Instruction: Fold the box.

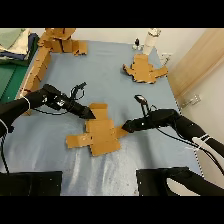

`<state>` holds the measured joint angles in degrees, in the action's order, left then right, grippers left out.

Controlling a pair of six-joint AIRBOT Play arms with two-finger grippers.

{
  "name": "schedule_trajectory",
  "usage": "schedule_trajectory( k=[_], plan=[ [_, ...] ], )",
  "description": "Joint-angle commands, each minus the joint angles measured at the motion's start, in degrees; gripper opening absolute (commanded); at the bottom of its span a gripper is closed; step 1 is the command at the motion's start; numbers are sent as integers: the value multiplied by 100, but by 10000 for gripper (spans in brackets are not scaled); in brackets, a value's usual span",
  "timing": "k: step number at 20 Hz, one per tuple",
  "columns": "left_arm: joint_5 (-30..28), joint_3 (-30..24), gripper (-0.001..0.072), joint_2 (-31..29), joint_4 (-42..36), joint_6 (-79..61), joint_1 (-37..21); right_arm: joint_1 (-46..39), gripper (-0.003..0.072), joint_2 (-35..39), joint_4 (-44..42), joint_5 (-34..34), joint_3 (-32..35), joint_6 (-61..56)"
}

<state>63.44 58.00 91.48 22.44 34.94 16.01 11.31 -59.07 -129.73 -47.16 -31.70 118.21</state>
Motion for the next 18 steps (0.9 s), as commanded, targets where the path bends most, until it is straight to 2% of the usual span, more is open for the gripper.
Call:
schedule_trajectory(
  k=[1,4,7,8,9,11,13,16,18],
  plan=[
    [-280,37,12,-422,-20,-769,55,-568,301,302,1165,-240,-433,-1346],
    [-756,-46,12,-763,-286,-1644,365,-1001,301,826,1165,-317,-726,-1792],
    [-855,-164,11,-791,-839,-2796,765,-1073,283,1351,1088,-308,-765,-1945],
    [-866,-203,12,-791,-918,-3143,903,-1073,185,1464,935,-382,-761,-1945],
    [-892,-251,11,-791,-960,-3379,1010,-1073,5,1556,734,-511,-761,-1941],
    [-911,-376,11,-793,-1023,-3738,1165,-1014,2,1604,195,-894,-761,-1912],
    [-960,-623,10,-883,-1379,-4256,1287,-756,2,1580,55,-1331,-752,-1919],
    [-1558,-1189,10,-1257,-1897,-5458,1521,-442,2,1582,72,-1290,-625,-2109],
    [-1681,-1453,10,-1410,-2131,-5821,1543,-389,2,1582,70,-1134,-535,-2138]
  ],
)
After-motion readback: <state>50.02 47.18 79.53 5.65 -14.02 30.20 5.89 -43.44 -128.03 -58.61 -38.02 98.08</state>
